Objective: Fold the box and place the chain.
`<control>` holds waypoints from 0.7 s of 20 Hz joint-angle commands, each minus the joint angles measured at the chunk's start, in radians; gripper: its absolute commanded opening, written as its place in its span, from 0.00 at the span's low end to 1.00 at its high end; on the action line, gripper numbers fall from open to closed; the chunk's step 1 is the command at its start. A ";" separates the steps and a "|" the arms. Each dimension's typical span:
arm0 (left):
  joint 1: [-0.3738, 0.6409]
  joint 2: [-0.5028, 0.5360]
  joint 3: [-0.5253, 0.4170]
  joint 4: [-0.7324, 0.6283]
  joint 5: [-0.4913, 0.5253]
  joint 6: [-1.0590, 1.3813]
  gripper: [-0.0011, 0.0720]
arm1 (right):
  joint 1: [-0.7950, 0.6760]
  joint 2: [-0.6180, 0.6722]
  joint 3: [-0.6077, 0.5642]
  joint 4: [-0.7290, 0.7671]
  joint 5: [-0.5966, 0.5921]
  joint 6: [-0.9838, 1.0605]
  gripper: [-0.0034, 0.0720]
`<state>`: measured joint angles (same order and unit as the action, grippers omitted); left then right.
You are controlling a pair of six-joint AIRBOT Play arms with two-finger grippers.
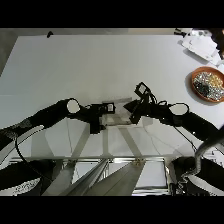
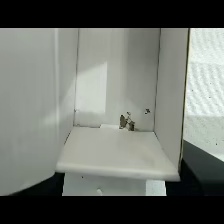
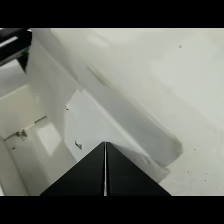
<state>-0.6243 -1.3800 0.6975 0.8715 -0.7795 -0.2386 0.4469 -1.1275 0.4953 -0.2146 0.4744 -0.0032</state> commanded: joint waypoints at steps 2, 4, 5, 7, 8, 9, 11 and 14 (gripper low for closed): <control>-0.001 0.000 0.000 0.004 0.001 0.006 0.58 | 0.001 -0.074 -0.001 0.010 -0.027 0.021 0.06; -0.001 0.000 0.000 0.004 0.001 0.006 0.58 | 0.001 -0.074 -0.001 0.008 -0.012 0.028 0.06; -0.001 0.000 0.000 0.004 0.001 0.006 0.58 | 0.001 -0.074 -0.001 0.009 0.002 0.034 0.06; -0.001 0.000 0.000 0.004 0.001 0.006 0.58 | 0.001 -0.073 -0.001 0.009 0.031 0.034 0.06; -0.001 0.000 0.000 0.004 0.001 0.006 0.58 | 0.001 -0.073 -0.001 0.009 0.038 0.034 0.06; 0.000 0.000 0.000 0.004 0.001 0.006 0.58 | 0.001 -0.072 -0.001 0.009 0.041 0.034 0.06; -0.001 0.000 0.000 0.004 0.001 0.006 0.58 | 0.000 -0.072 -0.001 0.007 0.041 0.046 0.06; -0.001 0.000 0.000 0.004 0.001 0.006 0.58 | 0.000 -0.072 -0.001 -0.068 0.038 0.117 0.06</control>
<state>-0.6247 -1.3800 0.6971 0.8776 -0.7807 -0.2291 0.4465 -1.1992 0.4942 -0.2276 0.5049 0.0586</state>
